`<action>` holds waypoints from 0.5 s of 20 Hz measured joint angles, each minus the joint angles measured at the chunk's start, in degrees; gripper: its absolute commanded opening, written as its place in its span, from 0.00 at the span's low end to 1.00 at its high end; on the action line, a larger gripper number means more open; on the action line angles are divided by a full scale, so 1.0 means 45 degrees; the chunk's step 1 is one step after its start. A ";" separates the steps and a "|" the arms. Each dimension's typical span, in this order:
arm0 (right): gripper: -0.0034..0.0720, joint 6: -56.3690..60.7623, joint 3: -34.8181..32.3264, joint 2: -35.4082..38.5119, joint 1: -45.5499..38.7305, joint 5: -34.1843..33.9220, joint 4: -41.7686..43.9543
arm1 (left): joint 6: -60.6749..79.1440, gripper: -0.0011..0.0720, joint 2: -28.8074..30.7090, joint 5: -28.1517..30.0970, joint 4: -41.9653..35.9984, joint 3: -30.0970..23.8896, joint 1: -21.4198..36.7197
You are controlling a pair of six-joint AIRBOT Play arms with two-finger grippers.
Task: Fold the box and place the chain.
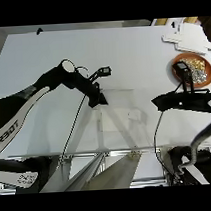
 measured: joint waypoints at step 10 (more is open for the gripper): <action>0.44 -0.0471 0.0578 0.0389 0.0000 0.0272 0.0772 | 0.3371 0.02 0.3084 0.3264 -0.1088 -0.4153 -0.0452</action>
